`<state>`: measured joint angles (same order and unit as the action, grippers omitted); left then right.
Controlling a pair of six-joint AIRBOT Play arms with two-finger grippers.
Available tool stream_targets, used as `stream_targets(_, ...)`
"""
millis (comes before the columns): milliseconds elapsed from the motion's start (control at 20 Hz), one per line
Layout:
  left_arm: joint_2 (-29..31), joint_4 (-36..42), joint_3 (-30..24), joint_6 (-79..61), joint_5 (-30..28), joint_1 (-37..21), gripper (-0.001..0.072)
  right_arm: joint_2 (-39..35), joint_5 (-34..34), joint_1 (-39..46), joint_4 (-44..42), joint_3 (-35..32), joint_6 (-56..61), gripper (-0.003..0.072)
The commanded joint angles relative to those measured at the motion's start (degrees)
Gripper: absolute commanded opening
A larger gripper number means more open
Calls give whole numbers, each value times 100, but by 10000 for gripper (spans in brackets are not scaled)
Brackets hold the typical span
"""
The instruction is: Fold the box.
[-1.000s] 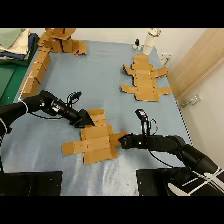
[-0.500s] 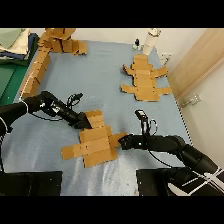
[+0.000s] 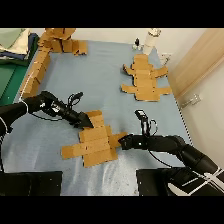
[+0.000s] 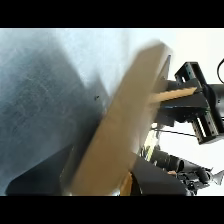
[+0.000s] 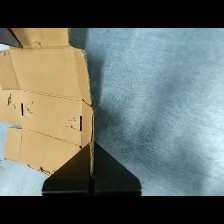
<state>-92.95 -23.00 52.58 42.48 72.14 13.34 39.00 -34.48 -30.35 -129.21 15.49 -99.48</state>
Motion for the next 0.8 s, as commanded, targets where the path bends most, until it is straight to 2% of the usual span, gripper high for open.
stream_targets(0, -2, 105, -2, -114, -11, -68, 417, -4, -4, 0, 2, -2, 2, 1)
stream_targets(50, -4, 109, -2, -118, 0, -96, 412, -4, -4, 0, 20, -2, 2, 1)
stream_targets(100, -2, 109, -2, -144, 28, -133, 204, -4, -7, 0, 24, -2, 2, 1)
stream_targets(150, -2, 114, -2, -162, 57, -166, 158, -4, -7, 0, 24, -2, 2, 1)
stream_targets(350, -4, 111, -2, -229, 157, -177, 157, -4, -2, 0, 24, -2, 2, 1)
stream_targets(400, -4, 111, -2, -260, 160, -177, 126, -4, -2, 0, 24, -2, 2, 1)
stream_targets(450, -4, 111, -2, -295, 160, -177, 16, -4, -2, 0, 24, -2, 2, 1)
stream_targets(550, -4, 111, -2, -507, 184, -177, 12, -4, -2, 0, 22, -2, 2, 8)
stream_targets(600, -4, 111, -2, -599, 195, -177, 12, -4, -2, 2, 22, 2, 2, 133)
stream_targets(650, -2, 111, -2, -675, 205, -177, 11, -4, -2, 2, 26, 11, 4, 357)
stream_targets(700, -2, 114, -2, -798, 254, -173, 11, -4, -4, 50, 90, 44, 33, 449)
stream_targets(750, 13, 103, -2, -977, 299, -155, 11, -9, -9, 138, 284, 111, 227, 449)
